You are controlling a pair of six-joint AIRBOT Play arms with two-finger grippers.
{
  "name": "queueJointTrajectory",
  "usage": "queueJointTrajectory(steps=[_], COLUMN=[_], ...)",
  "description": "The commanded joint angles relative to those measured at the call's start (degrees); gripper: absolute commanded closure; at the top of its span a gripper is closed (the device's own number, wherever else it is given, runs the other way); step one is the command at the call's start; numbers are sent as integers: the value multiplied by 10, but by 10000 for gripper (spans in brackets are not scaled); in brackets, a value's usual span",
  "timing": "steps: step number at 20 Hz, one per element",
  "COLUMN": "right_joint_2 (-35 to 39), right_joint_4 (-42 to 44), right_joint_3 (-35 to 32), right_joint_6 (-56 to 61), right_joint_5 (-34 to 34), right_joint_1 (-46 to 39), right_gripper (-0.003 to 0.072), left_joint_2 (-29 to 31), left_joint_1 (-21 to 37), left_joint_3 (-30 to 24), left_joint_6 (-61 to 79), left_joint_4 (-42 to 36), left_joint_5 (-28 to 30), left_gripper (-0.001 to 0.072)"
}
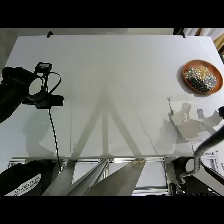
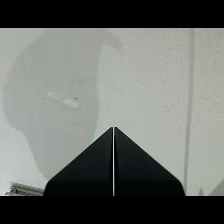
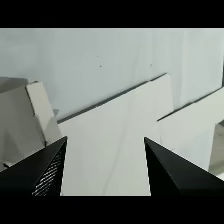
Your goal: Fold the box and place the chain.
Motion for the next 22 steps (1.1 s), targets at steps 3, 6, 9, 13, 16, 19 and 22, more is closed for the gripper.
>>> queueJointTrajectory(steps=[3,6,9,13,16,19,22], right_joint_2=[-33,-31,-20,-13,-21,-45,-68], right_joint_4=[8,-24,-12,79,100,76,56], right_joint_3=[4,27,68,73,73,73,73], right_joint_6=[-72,-72,-43,-106,-131,-136,-139], right_joint_5=[-7,28,36,56,77,87,93], right_joint_1=[30,48,45,45,45,45,35], right_gripper=[144,153,153,152,152,153,155], left_joint_2=[0,0,0,0,0,0,0], left_joint_1=[0,0,0,0,0,0,0], left_joint_3=[1,0,0,1,1,1,0], left_joint_6=[0,0,0,0,0,0,0], left_joint_4=[0,0,0,0,0,0,0], left_joint_5=[0,0,0,0,0,0,0], left_gripper=[699,699,699,699,699,699,699])
